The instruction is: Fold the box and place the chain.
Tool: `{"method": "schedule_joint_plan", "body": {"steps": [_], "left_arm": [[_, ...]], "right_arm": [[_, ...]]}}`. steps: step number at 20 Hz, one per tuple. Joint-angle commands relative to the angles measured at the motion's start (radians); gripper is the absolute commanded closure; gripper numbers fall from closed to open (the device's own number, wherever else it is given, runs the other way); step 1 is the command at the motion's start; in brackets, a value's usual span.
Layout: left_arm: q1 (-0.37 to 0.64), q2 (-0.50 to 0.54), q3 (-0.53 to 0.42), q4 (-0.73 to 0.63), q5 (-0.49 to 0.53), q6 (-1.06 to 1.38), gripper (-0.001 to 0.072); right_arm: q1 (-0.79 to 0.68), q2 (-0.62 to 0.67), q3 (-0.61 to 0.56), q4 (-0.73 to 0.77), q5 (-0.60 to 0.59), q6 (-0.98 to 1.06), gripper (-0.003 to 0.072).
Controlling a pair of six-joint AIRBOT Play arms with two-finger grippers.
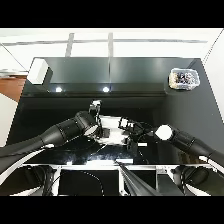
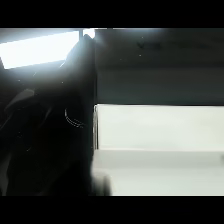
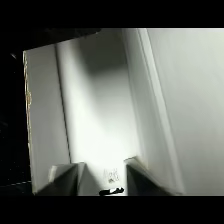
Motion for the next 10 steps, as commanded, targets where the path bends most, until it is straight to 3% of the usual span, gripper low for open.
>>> {"method": "schedule_joint_plan", "body": {"steps": [1, 2, 3, 4, 7, 10], "left_arm": [[0.0, -0.001, 0.001, -0.001, 0.0, 0.002, 0.0684], [0.0, -0.001, 0.001, -0.001, 0.0, 0.002, 0.0684], [0.0, -0.001, 0.001, -0.001, 0.001, 0.002, 0.0684], [0.0, -0.001, 0.001, -0.001, 0.003, 0.002, 0.0684], [0.0, -0.001, 0.001, 0.0, 0.014, 0.002, 0.0683], [0.0, -0.001, 0.0, -0.001, 0.01, 0.002, 0.0683]], "right_arm": [[0.001, -0.001, 0.001, -0.002, -0.01, 0.0, 0.0421], [0.001, -0.001, 0.001, -0.002, -0.026, 0.0, 0.0323], [-0.003, 0.0, 0.001, -0.004, -0.028, 0.003, 0.0538], [-0.019, 0.005, 0.002, -0.007, -0.016, 0.036, 0.0632], [-0.118, 0.083, 0.015, -0.072, 0.111, 0.324, 0.0646], [-0.293, 0.212, 0.03, -0.156, 0.365, 0.631, 0.0646]]}}
